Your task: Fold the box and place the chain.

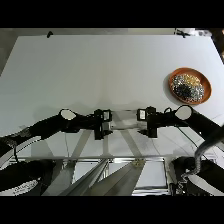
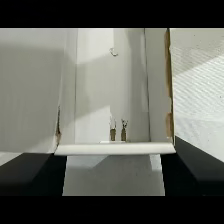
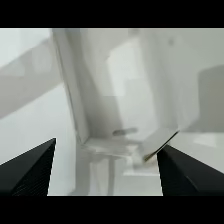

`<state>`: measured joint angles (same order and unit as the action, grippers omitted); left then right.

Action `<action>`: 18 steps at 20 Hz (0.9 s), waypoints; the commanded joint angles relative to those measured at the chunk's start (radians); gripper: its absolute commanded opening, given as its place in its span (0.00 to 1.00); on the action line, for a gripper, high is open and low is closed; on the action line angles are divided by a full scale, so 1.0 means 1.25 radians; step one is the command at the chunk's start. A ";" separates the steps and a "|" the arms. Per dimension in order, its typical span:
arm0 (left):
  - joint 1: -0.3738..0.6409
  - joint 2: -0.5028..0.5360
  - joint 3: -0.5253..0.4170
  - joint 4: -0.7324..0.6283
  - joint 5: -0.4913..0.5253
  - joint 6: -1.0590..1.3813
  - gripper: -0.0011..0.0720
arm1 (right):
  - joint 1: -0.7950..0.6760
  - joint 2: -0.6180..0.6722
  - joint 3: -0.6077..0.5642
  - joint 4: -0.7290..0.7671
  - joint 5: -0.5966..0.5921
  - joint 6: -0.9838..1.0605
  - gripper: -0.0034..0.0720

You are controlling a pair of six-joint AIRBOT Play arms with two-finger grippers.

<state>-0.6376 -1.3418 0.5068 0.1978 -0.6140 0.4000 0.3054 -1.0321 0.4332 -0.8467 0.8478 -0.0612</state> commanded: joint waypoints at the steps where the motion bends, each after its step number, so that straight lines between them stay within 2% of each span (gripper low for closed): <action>1: 0.001 0.001 0.000 0.002 -0.002 0.001 0.44 | 0.000 0.067 0.001 -0.177 0.067 0.180 1.00; 2: 0.001 0.001 0.000 0.002 -0.002 0.000 0.41 | 0.000 0.081 0.001 -0.201 0.086 0.204 0.99; 3: 0.001 0.001 0.000 0.004 -0.002 0.000 0.32 | 0.000 0.096 0.001 -0.205 0.105 0.221 0.98; 4: 0.000 0.001 0.001 0.016 -0.003 0.000 0.29 | 0.000 0.111 0.001 -0.200 0.117 0.232 0.98; 6: 0.001 0.001 0.004 0.067 -0.003 -0.038 0.18 | 0.000 0.143 0.001 -0.189 0.125 0.241 0.98; 10: 0.001 0.001 0.022 0.156 -0.026 -0.095 0.11 | 0.000 0.199 0.001 -0.122 0.126 0.240 0.97; 13: 0.000 0.000 0.048 0.166 -0.030 -0.109 0.11 | 0.000 0.211 0.001 0.018 0.123 0.233 0.89; 14: 0.000 0.000 0.053 0.166 -0.030 -0.109 0.11 | 0.000 0.211 0.001 0.072 0.116 0.231 0.72; 15: 0.000 0.000 0.054 0.166 -0.030 -0.109 0.11 | 0.000 0.211 0.001 0.122 0.099 0.230 0.48; 16: 0.000 -0.001 0.054 0.167 -0.032 -0.110 0.11 | 0.000 0.211 0.001 0.158 0.077 0.223 0.17; 17: 0.000 -0.001 0.054 0.172 -0.033 -0.109 0.11 | 0.000 0.209 0.001 0.186 0.046 0.195 0.07; 18: 0.000 -0.001 0.054 0.178 -0.033 -0.109 0.11 | 0.000 0.202 0.001 0.216 0.000 0.186 0.07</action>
<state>-0.6376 -1.3422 0.5678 0.4042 -0.6479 0.2718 0.3058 -0.7765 0.4332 -0.7307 0.9451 0.2108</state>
